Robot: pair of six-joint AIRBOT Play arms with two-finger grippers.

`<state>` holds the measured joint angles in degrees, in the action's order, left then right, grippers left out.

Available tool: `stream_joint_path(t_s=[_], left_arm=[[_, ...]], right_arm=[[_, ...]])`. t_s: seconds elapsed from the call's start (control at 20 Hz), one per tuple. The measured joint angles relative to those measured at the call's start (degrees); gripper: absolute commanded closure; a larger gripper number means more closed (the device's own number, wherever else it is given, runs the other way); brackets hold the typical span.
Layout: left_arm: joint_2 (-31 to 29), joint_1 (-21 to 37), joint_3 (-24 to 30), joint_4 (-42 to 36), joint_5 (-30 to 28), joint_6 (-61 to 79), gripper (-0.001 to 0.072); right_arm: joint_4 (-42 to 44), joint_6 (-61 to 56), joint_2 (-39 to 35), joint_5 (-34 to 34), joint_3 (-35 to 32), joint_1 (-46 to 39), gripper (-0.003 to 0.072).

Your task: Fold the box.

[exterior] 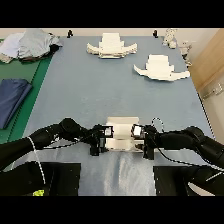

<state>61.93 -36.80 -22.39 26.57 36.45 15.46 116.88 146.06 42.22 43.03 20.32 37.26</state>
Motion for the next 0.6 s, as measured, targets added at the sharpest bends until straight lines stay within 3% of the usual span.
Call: stream_joint_path(t_s=[0.1, 0.45, 0.6], left_arm=[[0.0, 0.0, 0.0, 0.0, 0.0, 0.0, 0.0189], [0.0, 0.0, 0.0, 0.0, 0.0, 0.0, 0.0189], [0.0, 0.0, 0.0, 0.0, 0.0, 0.0, 0.0189]], right_arm=[[-5.9, -10.1, -0.9, 3.2, 1.6, 0.0, 0.0675], [-36.8, -53.9, -5.3, 21.0, 7.1, -6.0, 0.0686], [-38.6, -65.3, -3.7, 27.8, 7.3, -16.2, 0.0686]])
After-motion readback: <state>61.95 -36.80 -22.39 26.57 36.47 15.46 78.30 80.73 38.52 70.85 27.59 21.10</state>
